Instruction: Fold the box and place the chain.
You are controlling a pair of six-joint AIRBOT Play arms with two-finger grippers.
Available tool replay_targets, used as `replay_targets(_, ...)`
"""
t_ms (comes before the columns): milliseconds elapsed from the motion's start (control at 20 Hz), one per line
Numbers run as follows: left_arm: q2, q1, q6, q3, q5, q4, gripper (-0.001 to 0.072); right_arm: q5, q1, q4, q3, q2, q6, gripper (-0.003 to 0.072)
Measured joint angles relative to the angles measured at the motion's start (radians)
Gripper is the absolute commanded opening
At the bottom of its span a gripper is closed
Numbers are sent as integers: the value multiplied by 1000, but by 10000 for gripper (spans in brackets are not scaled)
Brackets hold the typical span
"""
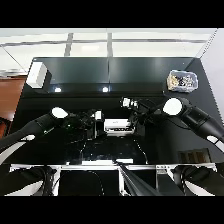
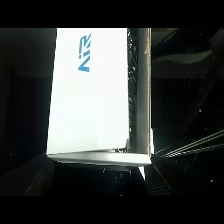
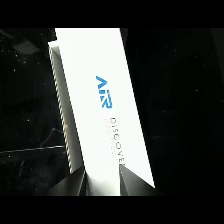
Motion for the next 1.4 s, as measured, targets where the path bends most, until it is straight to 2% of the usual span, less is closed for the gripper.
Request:
replay_targets(200, 0, 0, 0, 0, 0, 0, 332, 2, 0, 0, -2, -1, 7, 200)
replay_targets(250, 0, 0, 0, 0, 0, 0, 332, 6, 0, 0, -2, -2, 8, 276)
replay_targets(1400, 0, 0, 0, 0, 1, 0, 333, 29, 0, -13, 1, -27, 16, 274)
